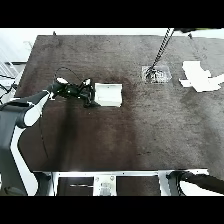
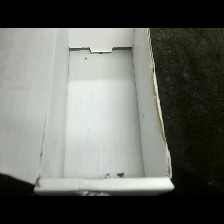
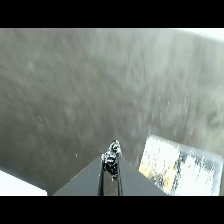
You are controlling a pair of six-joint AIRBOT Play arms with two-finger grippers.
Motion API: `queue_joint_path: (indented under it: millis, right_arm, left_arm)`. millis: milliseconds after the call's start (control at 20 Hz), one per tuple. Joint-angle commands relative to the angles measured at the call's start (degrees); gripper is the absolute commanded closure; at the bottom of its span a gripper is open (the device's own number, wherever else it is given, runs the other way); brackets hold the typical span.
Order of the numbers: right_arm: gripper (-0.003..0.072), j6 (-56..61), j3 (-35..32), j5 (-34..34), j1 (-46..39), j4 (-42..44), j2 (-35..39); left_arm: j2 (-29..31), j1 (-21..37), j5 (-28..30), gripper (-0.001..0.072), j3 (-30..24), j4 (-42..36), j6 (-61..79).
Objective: Fold the box and place the chain.
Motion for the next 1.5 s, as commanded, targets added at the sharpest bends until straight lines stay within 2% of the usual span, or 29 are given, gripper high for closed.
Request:
queue_joint_path:
  millis: [0,250,450,500,600,700,800,950,1100,1200,1300,1450]
  right_arm:
    - [0.0682,0.1,0.0,-0.8,4.3,-5.7,5.5]
    - [0.0682,0.1,-1.8,0.1,4.5,-8.4,5.6]
    - [0.0682,0.1,-1.6,-3.8,5.5,-8.1,6.0]
    - [0.0682,1.0,-2.5,-3.0,5.3,-8.2,6.0]
    - [0.0683,2.7,-9.7,0.1,4.0,-8.3,6.0]
    - [0.0683,4.0,-15.9,-2.1,2.2,-8.4,6.0]
    - [0.0683,4.6,-16.1,-5.4,1.9,-7.8,6.3]
    - [0.0682,4.6,-14.5,-8.0,4.4,-5.7,8.3]
    - [0.0682,4.6,-15.1,-4.1,7.8,-4.5,8.7]
    - [0.0682,4.6,-17.1,-4.6,9.9,-3.1,8.7]
    - [0.0682,4.6,-19.4,-6.2,11.9,-3.1,8.7]
    - [0.0683,4.6,-23.0,-12.6,14.3,-1.6,8.7]
  left_arm:
    - [0.0,0.0,0.0,0.0182,0.0,0.0,0.0]
    - [0.0,0.0,-0.1,0.0181,0.0,0.0,0.0]
    - [0.0,0.0,-0.1,0.0182,0.0,0.0,0.0]
    - [0.0,0.0,-0.1,0.0182,0.0,0.0,0.0]
    - [0.0,0.0,0.0,0.0181,0.0,0.0,0.0]
    - [0.0,0.0,-0.1,0.0181,0.0,0.0,0.0]
    - [0.0,0.0,-0.1,0.0182,0.0,0.0,0.0]
    - [0.0,0.0,-0.1,0.0182,0.0,0.0,0.0]
    - [0.0,0.0,-0.1,0.0182,0.0,0.0,0.0]
    - [0.0,0.0,-0.1,0.0182,0.0,0.0,0.0]
    - [0.0,0.0,-0.1,0.0182,0.0,0.0,0.0]
    - [0.0,0.0,-0.1,0.0182,0.0,0.0,0.0]
